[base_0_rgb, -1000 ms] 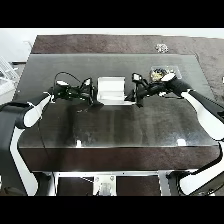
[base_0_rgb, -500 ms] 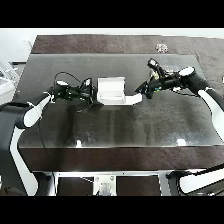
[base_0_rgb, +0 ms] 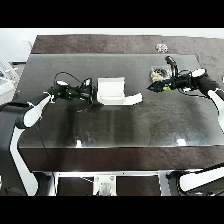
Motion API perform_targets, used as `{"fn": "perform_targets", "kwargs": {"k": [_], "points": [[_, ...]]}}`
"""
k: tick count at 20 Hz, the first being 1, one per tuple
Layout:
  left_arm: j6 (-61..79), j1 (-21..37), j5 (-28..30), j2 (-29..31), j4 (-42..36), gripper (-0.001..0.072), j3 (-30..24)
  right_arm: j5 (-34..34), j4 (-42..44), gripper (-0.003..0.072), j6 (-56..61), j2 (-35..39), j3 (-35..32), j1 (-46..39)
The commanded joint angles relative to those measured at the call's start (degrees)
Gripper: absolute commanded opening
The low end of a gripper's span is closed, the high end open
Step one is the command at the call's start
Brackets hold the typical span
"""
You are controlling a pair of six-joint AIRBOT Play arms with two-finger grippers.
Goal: Fold the box and place the chain.
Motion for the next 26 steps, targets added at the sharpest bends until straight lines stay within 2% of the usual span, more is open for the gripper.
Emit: {"fn": "perform_targets", "kwargs": {"k": [1, 5, 9, 13, 18, 24, 25, 26], "points": [[0.02, 0.0, 0.0, 0.04, -0.02, 0.0464, 0.0, 1.18, -1.03, 0.0005, 5.84, -2.73, 0.02, 0.42], [0.02, 0.0, -0.02, 0.04, -0.02, 0.0464, 0.0, 2.47, -0.81, 0.0005, 8.44, -6.29, 0.02, 3.41], [0.02, 0.0, 0.0, 0.04, -0.02, 0.0464, 0.0, 2.47, 2.58, 0.0005, 8.55, -6.69, 0.04, 9.25], [0.02, 0.0, 0.0, 0.04, -0.02, 0.0464, 0.0, 0.39, 2.54, 0.0005, 7.89, -6.69, 1.57, 15.19], [0.02, 0.0, -0.02, 0.04, -0.02, 0.0464, 0.0, 2.51, -0.5, 0.0005, 11.21, -6.64, 7.63, 14.84], [0.02, 0.0, 0.0, 0.04, -0.02, 0.0464, 0.0, 5.53, -0.35, 0.0007, 11.56, -6.64, 9.66, 14.88], [0.02, 0.0, 0.0, 0.04, -0.02, 0.0464, 0.0, 5.81, -0.35, 0.0026, 11.58, -6.64, 9.66, 14.88], [0.02, 0.0, 0.0, 0.04, -0.02, 0.0464, 0.0, 6.34, -0.17, 0.0098, 11.58, -6.64, 9.66, 14.88]]}}
